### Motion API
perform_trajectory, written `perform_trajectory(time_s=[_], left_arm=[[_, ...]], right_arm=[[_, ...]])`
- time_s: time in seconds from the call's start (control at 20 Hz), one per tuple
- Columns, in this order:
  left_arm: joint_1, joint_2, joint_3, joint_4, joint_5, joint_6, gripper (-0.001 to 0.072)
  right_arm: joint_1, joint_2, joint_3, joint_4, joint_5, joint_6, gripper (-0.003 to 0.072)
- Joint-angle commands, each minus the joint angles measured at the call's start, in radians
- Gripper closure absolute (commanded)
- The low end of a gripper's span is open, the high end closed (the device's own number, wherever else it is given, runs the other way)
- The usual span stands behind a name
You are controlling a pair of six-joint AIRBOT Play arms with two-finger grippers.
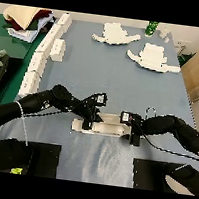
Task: Fold the box.
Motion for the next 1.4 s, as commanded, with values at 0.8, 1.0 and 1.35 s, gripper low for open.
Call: perform_trajectory(time_s=[0.8, 1.0, 1.35], left_arm=[[-0.001, 0.0, 0.001, 0.0, 0.001, 0.0, 0.0696], [-0.001, 0.0, 0.001, 0.0, 0.001, 0.0, 0.0696], [-0.001, 0.0, 0.001, 0.0, 0.001, 0.0, 0.0696]], right_arm=[[0.001, -0.001, -0.002, 0.056, -0.008, 0.002, 0.0078], [0.001, -0.01, -0.007, 0.047, -0.008, 0.002, 0.008], [0.001, -0.01, -0.019, 0.036, -0.001, 0.002, 0.0207]])
